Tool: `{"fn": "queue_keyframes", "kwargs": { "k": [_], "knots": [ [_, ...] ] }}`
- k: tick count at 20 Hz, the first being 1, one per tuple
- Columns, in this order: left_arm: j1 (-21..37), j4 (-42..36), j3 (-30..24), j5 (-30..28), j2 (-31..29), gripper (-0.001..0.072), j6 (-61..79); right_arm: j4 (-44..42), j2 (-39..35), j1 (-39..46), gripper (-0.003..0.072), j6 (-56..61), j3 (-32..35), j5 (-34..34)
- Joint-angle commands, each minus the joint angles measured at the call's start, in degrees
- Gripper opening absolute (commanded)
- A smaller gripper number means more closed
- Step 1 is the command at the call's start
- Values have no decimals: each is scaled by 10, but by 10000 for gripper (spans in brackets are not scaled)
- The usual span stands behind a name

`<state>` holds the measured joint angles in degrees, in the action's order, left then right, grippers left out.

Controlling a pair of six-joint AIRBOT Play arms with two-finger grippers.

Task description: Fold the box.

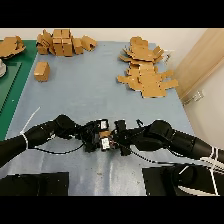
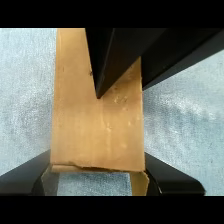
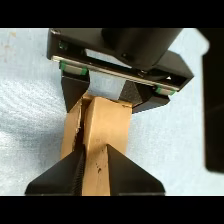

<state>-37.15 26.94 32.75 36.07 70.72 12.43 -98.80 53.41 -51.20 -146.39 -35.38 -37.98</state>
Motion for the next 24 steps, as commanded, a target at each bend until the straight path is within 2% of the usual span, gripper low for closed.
{"fn": "queue_keyframes", "kwargs": {
  "k": [1,3,4,8,9,10,13,16,19,20,21,22,24],
  "knots": [
    [0,0,0,0,0,355,0,-15,2,0,193,0,0,-20],
    [0,0,0,0,0,355,0,-17,2,0,199,0,0,-23],
    [0,0,0,0,0,355,0,-17,2,0,244,0,0,-24],
    [0,0,0,0,0,355,0,-17,2,0,247,0,0,-27],
    [0,0,0,0,0,355,0,-17,2,0,309,0,0,-27],
    [0,0,0,0,0,355,0,-17,2,0,323,0,0,-28],
    [0,0,0,0,0,355,0,-13,-9,0,323,23,-5,-42],
    [0,0,0,0,0,355,0,23,-52,1,323,132,-34,-102],
    [0,0,0,0,0,355,0,94,-116,2,322,320,-47,-184],
    [0,0,0,0,0,355,0,109,-134,2,300,378,-47,-213],
    [0,0,0,0,0,355,0,120,-149,2,127,449,-46,-240],
    [0,0,0,0,0,355,0,123,-163,2,6,527,-41,-252],
    [0,0,0,0,0,355,0,78,-193,2,4,670,-7,-243]
  ]
}}
